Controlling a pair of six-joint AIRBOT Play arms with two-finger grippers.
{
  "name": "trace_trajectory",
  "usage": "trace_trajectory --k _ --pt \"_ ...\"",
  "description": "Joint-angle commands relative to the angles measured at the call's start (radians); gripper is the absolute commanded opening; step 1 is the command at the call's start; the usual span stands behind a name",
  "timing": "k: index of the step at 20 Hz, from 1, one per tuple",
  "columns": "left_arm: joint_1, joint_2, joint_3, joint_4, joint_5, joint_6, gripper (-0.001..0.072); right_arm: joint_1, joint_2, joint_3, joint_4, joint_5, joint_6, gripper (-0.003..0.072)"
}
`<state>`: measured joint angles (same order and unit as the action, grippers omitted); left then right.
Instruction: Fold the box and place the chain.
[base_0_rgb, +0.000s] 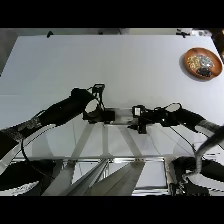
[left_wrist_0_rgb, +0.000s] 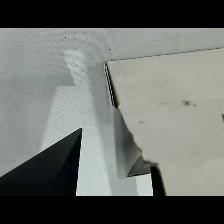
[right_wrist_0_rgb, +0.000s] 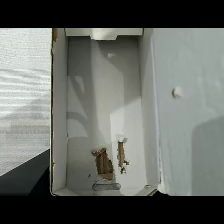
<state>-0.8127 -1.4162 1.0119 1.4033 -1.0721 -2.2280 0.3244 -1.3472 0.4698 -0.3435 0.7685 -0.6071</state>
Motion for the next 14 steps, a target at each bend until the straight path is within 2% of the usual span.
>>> trace_trajectory --k 1,5,10,14 --pt "-0.001 -0.023 0.000 0.000 -0.003 0.007 0.0453 0.000 0.001 0.000 0.000 0.000 0.000 0.0403" --pt "-0.002 -0.045 0.000 -0.007 -0.032 0.030 0.0453 0.000 0.001 0.000 0.000 0.001 0.000 0.0403" --pt "-0.002 -0.070 0.000 -0.008 0.003 0.029 0.0415 0.000 0.001 0.000 0.000 0.000 0.000 0.0403" --pt "-0.002 -0.106 0.000 -0.026 0.024 0.033 0.0413 0.000 0.001 0.000 0.000 0.000 0.000 0.0403"
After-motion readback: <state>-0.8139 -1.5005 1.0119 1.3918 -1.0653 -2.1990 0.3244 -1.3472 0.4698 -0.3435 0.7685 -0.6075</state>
